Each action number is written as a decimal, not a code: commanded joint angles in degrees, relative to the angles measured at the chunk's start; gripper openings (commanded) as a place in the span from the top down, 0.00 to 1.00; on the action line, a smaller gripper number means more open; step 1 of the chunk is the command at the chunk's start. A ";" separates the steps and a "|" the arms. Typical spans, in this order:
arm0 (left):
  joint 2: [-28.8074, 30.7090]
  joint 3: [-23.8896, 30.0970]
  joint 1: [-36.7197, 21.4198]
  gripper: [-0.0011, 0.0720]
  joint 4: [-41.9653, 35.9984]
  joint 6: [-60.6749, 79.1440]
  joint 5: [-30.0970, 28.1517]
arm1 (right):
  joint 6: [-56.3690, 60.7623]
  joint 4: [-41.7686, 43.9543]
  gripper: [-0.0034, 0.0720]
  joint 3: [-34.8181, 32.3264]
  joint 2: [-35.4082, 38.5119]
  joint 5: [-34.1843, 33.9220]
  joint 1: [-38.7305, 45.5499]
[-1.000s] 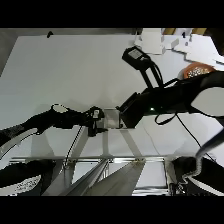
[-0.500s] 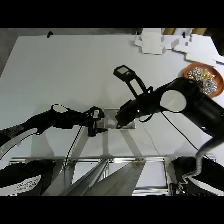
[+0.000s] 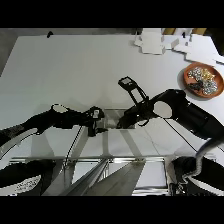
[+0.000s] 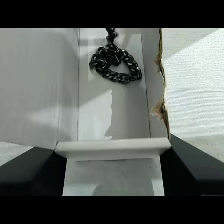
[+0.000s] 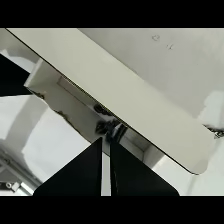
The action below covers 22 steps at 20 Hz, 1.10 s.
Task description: Fold the box and place the chain.
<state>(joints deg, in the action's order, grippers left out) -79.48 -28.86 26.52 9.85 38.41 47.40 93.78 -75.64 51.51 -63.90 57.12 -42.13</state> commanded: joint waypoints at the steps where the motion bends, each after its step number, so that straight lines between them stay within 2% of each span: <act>1: 0.02 -0.04 0.00 0.78 0.02 0.02 0.00 | 0.98 -0.26 0.79 -2.16 -0.04 -1.46 -0.07; 2: 0.02 -0.04 0.00 0.78 0.02 0.02 -0.02 | 1.14 -0.28 0.68 -2.60 -0.04 -1.55 -0.07; 3: 0.02 -0.04 0.00 0.78 0.02 0.02 0.00 | 1.57 -0.55 0.64 -2.75 -0.04 -1.49 -0.07; 5: 0.02 -0.04 0.00 0.78 0.02 0.02 -0.02 | 1.77 -0.39 0.64 -2.64 -0.02 -1.22 -0.07; 7: 0.02 -0.04 0.00 0.78 0.02 0.00 0.00 | 1.77 -0.07 0.64 -0.83 0.31 1.84 1.05; 11: 0.02 -0.04 0.00 0.78 0.02 0.02 0.00 | -2.32 1.36 0.64 9.90 3.30 12.63 7.56; 13: 0.02 -0.04 0.00 0.78 0.02 0.02 0.00 | -4.44 -0.13 0.72 13.92 5.25 13.49 12.24; 18: 0.02 -0.04 0.00 0.78 0.02 0.02 -0.02 | -4.26 -5.22 0.72 14.36 2.80 16.15 27.21; 22: 0.02 -0.04 0.00 0.78 0.02 0.00 -0.02 | -4.28 -5.40 0.72 11.52 -1.51 13.00 33.86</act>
<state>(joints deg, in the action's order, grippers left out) -79.48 -28.86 26.52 9.87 38.41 47.40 89.76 -80.16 64.36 -63.16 71.42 -13.17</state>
